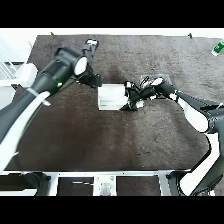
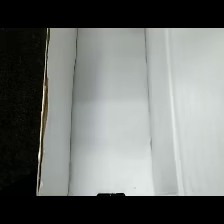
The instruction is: Fold the box and place the chain.
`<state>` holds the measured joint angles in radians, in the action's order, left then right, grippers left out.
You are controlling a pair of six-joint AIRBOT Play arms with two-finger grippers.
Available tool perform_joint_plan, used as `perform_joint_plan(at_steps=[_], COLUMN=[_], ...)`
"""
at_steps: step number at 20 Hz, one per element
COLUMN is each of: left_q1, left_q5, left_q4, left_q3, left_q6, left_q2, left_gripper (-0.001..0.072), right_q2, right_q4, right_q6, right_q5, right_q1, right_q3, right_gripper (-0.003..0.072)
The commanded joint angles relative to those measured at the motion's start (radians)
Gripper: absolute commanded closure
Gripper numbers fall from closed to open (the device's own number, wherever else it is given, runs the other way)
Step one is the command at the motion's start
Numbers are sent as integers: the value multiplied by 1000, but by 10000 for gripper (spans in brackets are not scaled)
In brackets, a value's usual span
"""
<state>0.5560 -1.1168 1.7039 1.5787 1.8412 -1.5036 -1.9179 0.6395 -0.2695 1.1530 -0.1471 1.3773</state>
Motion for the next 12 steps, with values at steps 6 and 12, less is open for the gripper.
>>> perform_joint_plan(at_steps=[6, 12], left_q1=[-340, -454], left_q5=[340, 291], left_q4=[-850, -1001], left_q3=[-442, -485], left_q6=[-1040, -1413], left_q2=[178, 138], left_gripper=[282, 284], right_q2=[-1, -1], right_q4=[0, 0], right_q6=[0, 0], right_q5=[0, 0], right_q1=[0, 0], right_q3=[0, 0], right_gripper=[86, 86])
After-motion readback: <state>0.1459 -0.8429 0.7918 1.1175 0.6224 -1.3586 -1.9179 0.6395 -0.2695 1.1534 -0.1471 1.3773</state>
